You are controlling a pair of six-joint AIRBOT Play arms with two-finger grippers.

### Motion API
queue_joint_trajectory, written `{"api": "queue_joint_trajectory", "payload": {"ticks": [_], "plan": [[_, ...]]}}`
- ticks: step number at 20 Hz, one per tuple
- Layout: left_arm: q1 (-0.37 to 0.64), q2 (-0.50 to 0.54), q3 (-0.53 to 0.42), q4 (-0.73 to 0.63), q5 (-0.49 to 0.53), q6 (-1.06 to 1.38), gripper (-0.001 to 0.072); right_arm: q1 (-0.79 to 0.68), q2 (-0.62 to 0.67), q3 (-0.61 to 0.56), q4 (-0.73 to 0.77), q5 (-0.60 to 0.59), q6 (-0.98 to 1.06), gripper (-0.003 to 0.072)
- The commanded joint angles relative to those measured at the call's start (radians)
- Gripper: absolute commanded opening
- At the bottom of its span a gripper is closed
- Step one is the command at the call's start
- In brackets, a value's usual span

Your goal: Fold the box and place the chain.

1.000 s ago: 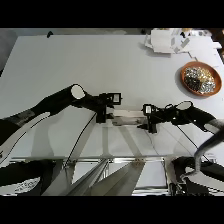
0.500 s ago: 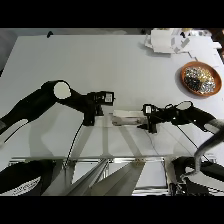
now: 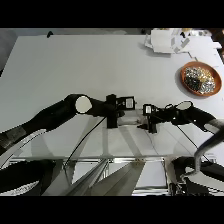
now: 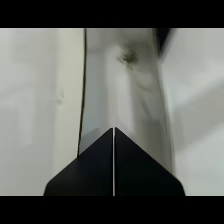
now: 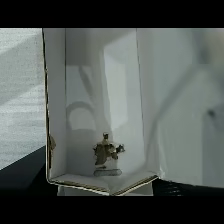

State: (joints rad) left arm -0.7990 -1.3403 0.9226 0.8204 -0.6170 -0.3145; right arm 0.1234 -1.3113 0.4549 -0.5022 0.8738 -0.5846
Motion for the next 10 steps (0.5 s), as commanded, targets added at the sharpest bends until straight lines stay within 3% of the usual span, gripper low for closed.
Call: {"api": "queue_joint_trajectory", "payload": {"ticks": [1,7,10], "plan": [[-0.01,-0.055,0.0,-0.161,0.27,-0.003,0.0007,0.0,0.0,0.0,0.0,0.001,0.0,0.041],[0.003,-0.171,0.0,-0.177,0.262,-0.008,0.0007,0.0,0.0,0.0,0.0,0.001,0.0,0.041],[0.005,-0.177,0.0,-0.177,0.262,-0.008,0.0007,0.0,0.0,0.0,0.0,0.001,0.0,0.041]]}}
